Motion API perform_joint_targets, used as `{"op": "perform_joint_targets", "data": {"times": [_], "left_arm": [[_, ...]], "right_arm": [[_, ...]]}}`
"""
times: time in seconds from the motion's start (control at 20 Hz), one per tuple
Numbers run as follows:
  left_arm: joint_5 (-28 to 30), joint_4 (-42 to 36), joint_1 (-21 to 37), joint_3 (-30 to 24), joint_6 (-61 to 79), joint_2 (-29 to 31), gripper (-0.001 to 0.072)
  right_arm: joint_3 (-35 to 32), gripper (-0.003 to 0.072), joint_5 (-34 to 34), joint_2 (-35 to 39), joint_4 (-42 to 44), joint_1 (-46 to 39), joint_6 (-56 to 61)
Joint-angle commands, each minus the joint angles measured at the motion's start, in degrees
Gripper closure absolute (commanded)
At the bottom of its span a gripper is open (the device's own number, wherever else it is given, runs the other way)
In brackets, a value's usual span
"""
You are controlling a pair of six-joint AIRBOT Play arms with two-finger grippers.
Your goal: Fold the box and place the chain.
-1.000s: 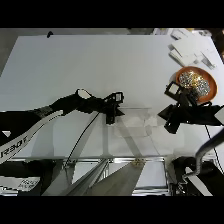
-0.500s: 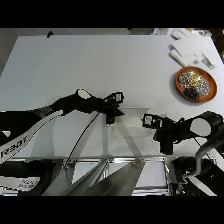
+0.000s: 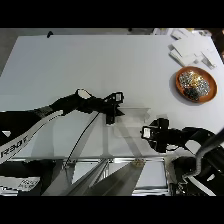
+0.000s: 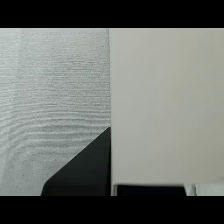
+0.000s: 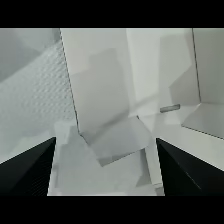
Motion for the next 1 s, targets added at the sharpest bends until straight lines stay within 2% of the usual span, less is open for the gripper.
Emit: {"op": "perform_joint_targets", "data": {"times": [0.0, 0.2, 0.35, 0.55, 0.85, 0.95], "left_arm": [[-0.2, 0.0, 0.0, 0.0, 0.0, 0.0, 0.0695], [-0.2, 0.0, 0.0, 0.0, 0.0, 0.0, 0.0695], [-0.2, 0.0, 0.0, 0.0, 0.0, 0.0, 0.0695], [-0.2, 0.0, 0.0, 0.0, 0.0, 0.0, 0.0695], [-0.2, 0.0, 0.0, 0.0, 0.0, 0.0, 0.0695], [-0.2, 0.0, 0.0, 0.0, 0.0, 0.0, 0.0695]], "right_arm": [[-3.3, -0.0014, -9.5, -0.4, -1.5, 1.2, -1.7], [-3.1, -0.0014, -13.8, -4.3, -2.1, 1.2, -2.1], [0.2, -0.0013, -11.5, -4.2, -1.6, 0.1, -6.2], [3.6, -0.0013, -10.3, -5.0, 0.8, -6.3, -6.3], [5.9, -0.0013, -9.9, -9.4, 13.1, -11.6, -21.0], [6.9, -0.0013, -7.3, -11.3, 17.5, -14.8, -26.9]]}}
